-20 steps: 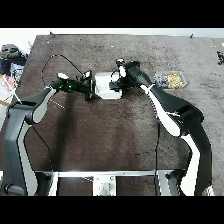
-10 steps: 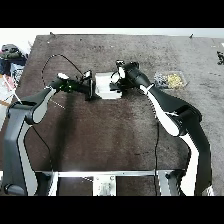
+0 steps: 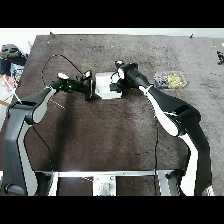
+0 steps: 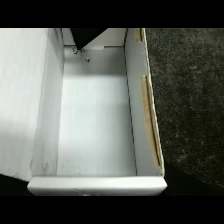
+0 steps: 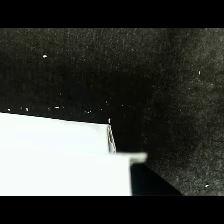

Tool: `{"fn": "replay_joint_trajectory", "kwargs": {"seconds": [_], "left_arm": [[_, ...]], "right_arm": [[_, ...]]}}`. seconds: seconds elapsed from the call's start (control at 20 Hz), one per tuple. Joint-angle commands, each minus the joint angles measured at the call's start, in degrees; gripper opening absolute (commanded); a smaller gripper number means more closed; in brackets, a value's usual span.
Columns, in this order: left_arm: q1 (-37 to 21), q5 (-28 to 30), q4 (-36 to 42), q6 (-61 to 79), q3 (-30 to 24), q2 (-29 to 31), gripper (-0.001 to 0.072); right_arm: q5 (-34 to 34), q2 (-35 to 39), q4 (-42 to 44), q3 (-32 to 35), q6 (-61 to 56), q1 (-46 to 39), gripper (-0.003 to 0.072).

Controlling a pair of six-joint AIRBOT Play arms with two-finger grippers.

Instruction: Fold the box and place the chain.

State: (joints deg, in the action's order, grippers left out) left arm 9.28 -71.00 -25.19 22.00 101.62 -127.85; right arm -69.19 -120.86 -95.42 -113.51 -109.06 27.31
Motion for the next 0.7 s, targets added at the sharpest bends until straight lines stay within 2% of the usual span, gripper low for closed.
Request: {"fn": "replay_joint_trajectory", "kwargs": {"seconds": [0.0, 0.05, 0.1, 0.15, 0.65], "left_arm": [[0.0, 0.0, 0.0, -0.1, 0.0, 0.0, 0.0338], [0.0, 0.0, 0.0, -0.1, 0.0, 0.0, 0.0338], [0.0, -0.1, 0.0, -0.1, 0.0, 0.0, 0.0338], [0.0, 0.0, 0.0, -0.1, 0.0, 0.0, 0.0338], [0.0, -0.1, 0.2, -0.1, 0.0, 0.0, 0.0338]], "right_arm": [[0.2, 1.0, 0.9, -0.1, -0.2, 0.0, 0.0138], [0.2, 1.4, 0.9, -0.1, -0.2, 0.0, 0.0138], [0.2, 1.6, 0.9, -0.1, -0.2, 0.0, 0.0214], [0.2, 1.7, 0.9, -0.1, -0.2, 0.0, 0.0351], [0.7, 1.7, 2.2, -0.1, 0.0, -0.1, 0.035]]}}
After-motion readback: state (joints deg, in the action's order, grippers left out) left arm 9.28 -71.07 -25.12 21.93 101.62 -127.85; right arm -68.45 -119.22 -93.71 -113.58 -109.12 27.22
